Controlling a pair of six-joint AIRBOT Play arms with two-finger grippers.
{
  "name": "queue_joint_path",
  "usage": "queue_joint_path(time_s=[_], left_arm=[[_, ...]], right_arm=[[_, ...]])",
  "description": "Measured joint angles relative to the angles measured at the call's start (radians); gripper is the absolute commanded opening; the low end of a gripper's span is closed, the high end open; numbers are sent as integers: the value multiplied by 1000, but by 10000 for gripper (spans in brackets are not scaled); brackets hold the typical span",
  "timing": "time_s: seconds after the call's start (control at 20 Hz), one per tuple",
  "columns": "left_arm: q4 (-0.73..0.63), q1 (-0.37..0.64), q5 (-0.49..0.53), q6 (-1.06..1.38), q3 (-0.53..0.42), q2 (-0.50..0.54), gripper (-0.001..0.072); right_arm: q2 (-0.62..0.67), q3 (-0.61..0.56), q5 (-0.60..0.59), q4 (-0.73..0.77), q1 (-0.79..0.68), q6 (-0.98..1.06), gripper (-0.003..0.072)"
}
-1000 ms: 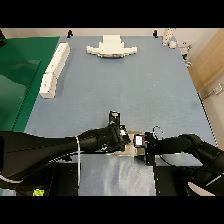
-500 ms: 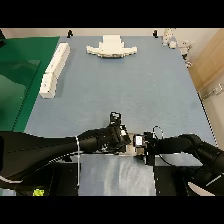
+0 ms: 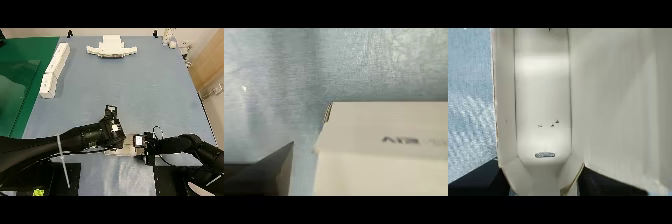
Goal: Fold the box.
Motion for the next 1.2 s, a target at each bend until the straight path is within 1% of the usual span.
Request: queue_joint_path(time_s=[0.05, 0.1, 0.15, 0.2, 0.35, 0.5, 0.6, 0.7, 0.75, 0.85, 0.95, 1.0, 1.05, 1.1, 1.15, 1.2], left_arm=[[1, 0, -27, 14, 3, 28, 474], [3, 1, -51, 23, 6, 58, 362], [2, 2, -70, 32, 7, 85, 56], [-1, 2, -84, 44, 8, 113, 17], [-11, 2, -96, 100, 10, 179, 16], [-16, 2, -67, 187, 11, 220, 17], [-19, 4, -58, 273, 11, 237, 16], [-46, 34, -50, 393, -2, 264, 16], [-70, 64, -41, 466, -18, 286, 15], [-141, 161, -9, 657, -70, 343, 15], [-217, 287, 23, 917, -142, 408, 17], [-266, 357, 35, 1088, -183, 441, 24], [-325, 423, 42, 1278, -226, 471, 320], [-388, 486, 53, 1463, -267, 497, 673], [-448, 544, 70, 1638, -309, 517, 691], [-516, 596, 105, 1792, -353, 532, 691]], right_arm=[[0, 0, 0, 0, 0, 0, 537], [0, 0, 0, 0, 0, 0, 538], [0, 0, 0, 0, 0, 0, 538], [0, 0, 0, 0, 0, 0, 538], [0, 0, 0, 0, 0, 0, 537], [0, 0, 0, 0, 0, 0, 538], [0, 0, 0, 0, 0, 0, 538], [0, 0, 0, 0, 0, 0, 538], [0, 0, 0, 0, 0, 0, 537], [0, 0, 0, 0, 0, 0, 538], [0, 0, 0, 0, 0, 0, 538], [0, 0, 0, 0, 0, 0, 538], [0, 0, 0, 0, 0, 0, 538], [0, 0, 0, 0, 0, 0, 538], [0, 0, 0, 0, 0, 0, 537], [0, 0, 0, 0, 0, 0, 537]])
